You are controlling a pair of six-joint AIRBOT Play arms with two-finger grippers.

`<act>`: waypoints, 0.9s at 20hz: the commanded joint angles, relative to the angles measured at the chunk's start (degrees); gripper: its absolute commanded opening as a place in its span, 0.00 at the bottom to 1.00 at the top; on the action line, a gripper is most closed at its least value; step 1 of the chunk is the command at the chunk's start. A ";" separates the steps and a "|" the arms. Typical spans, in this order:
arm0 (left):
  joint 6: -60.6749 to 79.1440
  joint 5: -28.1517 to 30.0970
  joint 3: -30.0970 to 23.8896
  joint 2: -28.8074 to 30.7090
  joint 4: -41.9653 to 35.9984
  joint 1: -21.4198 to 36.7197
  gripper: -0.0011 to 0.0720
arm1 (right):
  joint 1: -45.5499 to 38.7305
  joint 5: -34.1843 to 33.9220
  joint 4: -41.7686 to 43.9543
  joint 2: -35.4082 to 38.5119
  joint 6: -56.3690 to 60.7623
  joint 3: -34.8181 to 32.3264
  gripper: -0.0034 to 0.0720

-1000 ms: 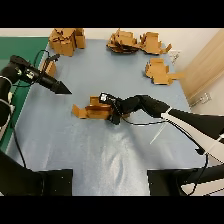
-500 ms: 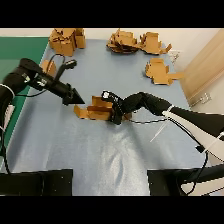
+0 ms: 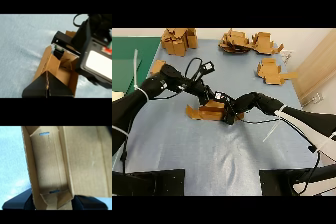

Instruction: Fold the box.

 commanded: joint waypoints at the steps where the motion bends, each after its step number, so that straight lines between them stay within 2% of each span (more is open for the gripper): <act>1: 0.59 4.66 -0.04 -4.13 -0.28 -1.22 0.03 | 0.04 -0.63 -1.31 -0.04 -1.31 0.04 0.64; 3: 0.57 5.64 0.13 -6.62 0.44 -1.22 0.03 | 0.04 -0.72 -1.84 -0.04 -1.46 0.04 0.64; 7: -2.69 -1.01 2.93 -11.41 6.29 -1.22 0.03 | 0.07 -0.79 -2.73 -0.04 -1.46 0.04 0.64; 13: -2.91 -3.21 7.32 -12.72 6.58 -1.16 0.03 | 0.04 -0.76 -3.08 -0.04 -1.44 0.04 0.64; 16: -8.48 -9.60 12.94 -11.54 8.24 0.98 0.03 | 0.02 -0.76 -3.17 -0.04 -1.44 0.04 0.64; 18: -13.79 -15.23 16.35 -9.49 9.14 4.39 0.03 | 0.00 -0.74 -3.17 -0.04 -1.44 0.04 0.64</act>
